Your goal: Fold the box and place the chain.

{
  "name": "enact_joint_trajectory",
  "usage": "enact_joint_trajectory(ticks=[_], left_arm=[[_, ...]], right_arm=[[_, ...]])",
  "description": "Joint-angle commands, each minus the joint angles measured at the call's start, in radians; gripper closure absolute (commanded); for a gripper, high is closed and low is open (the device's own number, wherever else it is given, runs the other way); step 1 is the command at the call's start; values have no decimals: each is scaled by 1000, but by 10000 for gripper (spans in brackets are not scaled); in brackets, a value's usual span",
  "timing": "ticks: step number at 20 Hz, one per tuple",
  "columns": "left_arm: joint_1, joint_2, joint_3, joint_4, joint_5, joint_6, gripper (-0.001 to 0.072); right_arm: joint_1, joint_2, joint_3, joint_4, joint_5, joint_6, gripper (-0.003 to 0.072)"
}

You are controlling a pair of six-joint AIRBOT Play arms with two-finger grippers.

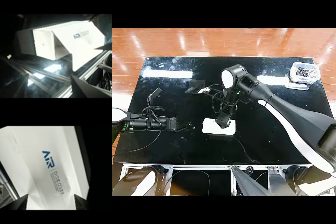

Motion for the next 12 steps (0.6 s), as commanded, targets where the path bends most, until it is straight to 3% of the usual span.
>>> enact_joint_trajectory(ticks=[1,12], left_arm=[[1,0,1,0,1,-1,89],[1,0,1,0,0,-2,89]], right_arm=[[5,0,-4,28,38,16,-34],[45,0,-4,-67,-26,18,-34]])
